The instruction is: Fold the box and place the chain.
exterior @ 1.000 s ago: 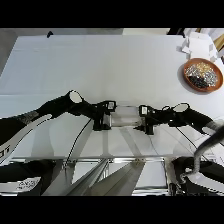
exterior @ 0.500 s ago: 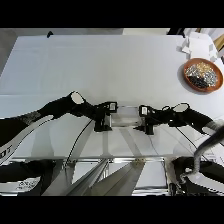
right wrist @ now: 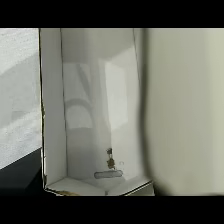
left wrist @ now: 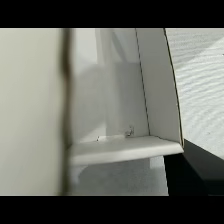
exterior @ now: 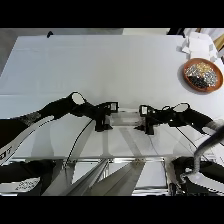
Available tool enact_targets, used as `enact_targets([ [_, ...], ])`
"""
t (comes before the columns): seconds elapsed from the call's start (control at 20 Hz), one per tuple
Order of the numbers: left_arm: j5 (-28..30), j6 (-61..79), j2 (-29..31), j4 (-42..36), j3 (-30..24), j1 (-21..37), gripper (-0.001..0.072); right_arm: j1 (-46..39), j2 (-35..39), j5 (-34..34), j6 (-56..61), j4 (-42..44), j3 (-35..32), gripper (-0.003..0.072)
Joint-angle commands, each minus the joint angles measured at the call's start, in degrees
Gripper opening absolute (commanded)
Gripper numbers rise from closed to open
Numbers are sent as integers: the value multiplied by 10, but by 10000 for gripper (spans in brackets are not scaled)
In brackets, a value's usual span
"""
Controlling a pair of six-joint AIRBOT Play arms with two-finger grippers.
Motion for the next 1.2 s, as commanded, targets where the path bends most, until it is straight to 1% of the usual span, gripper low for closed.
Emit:
enact_targets([
  [0.0, -9, 1, 0, 2, 0, -7, 208, 0, 0, 0, 0, 1, 0, 380],
  [0.85, -24, 1, 0, 2, 0, -7, 208, 0, 0, 0, 0, 1, 0, 380],
  [1.0, -25, 1, 0, 3, 0, -7, 225, 0, 0, 0, 0, 1, 0, 380],
  [1.05, -24, 1, 1, 4, 0, -7, 319, 0, 0, 0, 0, 1, 0, 380],
  [1.15, -17, 1, 1, 3, 0, -4, 712, 0, 0, 0, 0, 1, 0, 380],
])
